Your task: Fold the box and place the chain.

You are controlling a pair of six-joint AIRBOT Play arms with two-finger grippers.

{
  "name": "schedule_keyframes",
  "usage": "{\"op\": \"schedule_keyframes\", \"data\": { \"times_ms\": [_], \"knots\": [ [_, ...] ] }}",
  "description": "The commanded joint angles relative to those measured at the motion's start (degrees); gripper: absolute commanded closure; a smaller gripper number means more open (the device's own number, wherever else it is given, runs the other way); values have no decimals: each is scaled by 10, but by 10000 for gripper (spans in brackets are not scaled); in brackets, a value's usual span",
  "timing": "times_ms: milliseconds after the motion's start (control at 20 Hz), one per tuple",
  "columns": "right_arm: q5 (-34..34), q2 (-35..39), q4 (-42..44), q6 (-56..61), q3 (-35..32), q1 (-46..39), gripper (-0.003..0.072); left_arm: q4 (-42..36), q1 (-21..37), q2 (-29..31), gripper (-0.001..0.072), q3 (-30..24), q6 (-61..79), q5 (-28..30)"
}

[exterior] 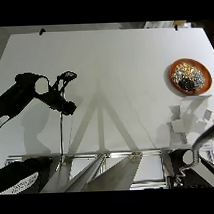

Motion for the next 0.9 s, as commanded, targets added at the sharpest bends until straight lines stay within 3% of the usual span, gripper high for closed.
{"op": "schedule_keyframes", "data": {
  "times_ms": [0, 300, 500, 650, 750, 850],
  "knots": [
    [-3, -37, -14, -32, 1, -41, 215, 0, 0, 0, 309, 0, 0, 0],
    [-41, -92, -21, -92, 1, -53, 235, 0, 0, 0, 309, 0, 0, 0],
    [-34, -129, -25, -111, 1, -53, 318, 0, 0, 0, 309, 0, 0, 0],
    [-20, -148, -30, -111, 1, -53, 414, 0, 0, 0, 309, 0, 0, 0],
    [-11, -146, -24, -112, 1, -45, 670, 0, 0, 0, 309, 0, 0, 0],
    [-15, -126, 10, -117, 1, -7, 675, 0, 0, 0, 309, 0, 0, 0]
  ]
}}
